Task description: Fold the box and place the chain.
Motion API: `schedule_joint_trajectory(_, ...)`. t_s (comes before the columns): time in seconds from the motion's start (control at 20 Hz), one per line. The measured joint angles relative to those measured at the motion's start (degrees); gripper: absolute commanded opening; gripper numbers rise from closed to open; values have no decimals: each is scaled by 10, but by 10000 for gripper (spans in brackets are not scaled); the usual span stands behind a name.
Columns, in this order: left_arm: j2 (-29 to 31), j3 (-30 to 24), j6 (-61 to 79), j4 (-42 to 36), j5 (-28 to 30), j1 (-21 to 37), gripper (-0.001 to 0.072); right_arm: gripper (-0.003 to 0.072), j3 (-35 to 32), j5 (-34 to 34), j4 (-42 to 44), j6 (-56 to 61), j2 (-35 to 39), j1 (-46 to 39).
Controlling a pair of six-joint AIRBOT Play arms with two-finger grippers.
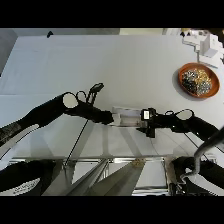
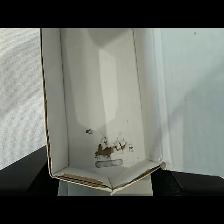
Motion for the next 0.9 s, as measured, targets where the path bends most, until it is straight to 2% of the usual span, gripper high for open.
schedule_joint_trajectory(0.35, -34, 76, -144, 115, -7, -50, 344, 336, 0, 0, 0, 0, 0, 0)
schedule_joint_trajectory(0.9, -68, 141, -323, 241, -65, -96, 344, 336, 0, 0, 0, 0, 0, 0)
